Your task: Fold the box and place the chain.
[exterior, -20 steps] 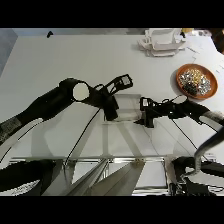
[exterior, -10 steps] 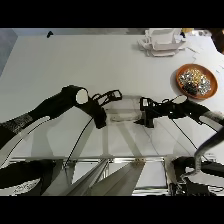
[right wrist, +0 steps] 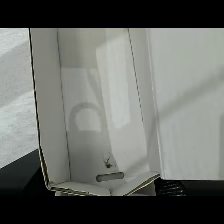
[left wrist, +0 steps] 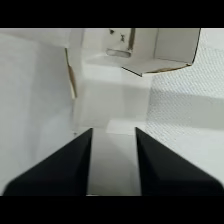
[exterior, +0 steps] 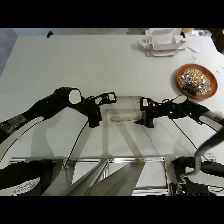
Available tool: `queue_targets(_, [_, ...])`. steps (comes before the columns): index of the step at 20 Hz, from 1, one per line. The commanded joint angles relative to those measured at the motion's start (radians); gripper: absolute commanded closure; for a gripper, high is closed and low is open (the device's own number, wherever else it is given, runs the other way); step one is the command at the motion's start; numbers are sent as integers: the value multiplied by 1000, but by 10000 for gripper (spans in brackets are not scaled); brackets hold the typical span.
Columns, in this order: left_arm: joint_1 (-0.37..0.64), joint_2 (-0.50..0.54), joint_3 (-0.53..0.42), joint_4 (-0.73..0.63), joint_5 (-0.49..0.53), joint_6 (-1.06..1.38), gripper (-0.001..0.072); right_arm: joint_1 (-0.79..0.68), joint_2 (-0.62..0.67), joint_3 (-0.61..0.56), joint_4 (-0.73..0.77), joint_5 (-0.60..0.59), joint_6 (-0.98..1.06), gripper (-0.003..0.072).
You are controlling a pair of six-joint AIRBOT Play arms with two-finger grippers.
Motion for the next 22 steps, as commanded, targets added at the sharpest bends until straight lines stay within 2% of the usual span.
queue_targets(1, [12, 11, -2, -4, 61, 200, 292, 0, 1, 0, 0, 0, 0, 284])
queue_targets(6, [12, 9, -2, -18, 121, 303, 272, 0, 1, 0, 1, 0, 0, 284])
queue_targets(14, [-9, -13, -2, -95, 98, 365, 278, 0, 1, 0, 1, 0, 0, 284])
queue_targets(16, [-15, -17, -2, -95, 82, 365, 328, 0, 1, 0, 1, 0, 0, 284])
queue_targets(22, [-42, -20, -2, -132, 95, 364, 329, 0, 1, 0, 0, 0, 0, 284])
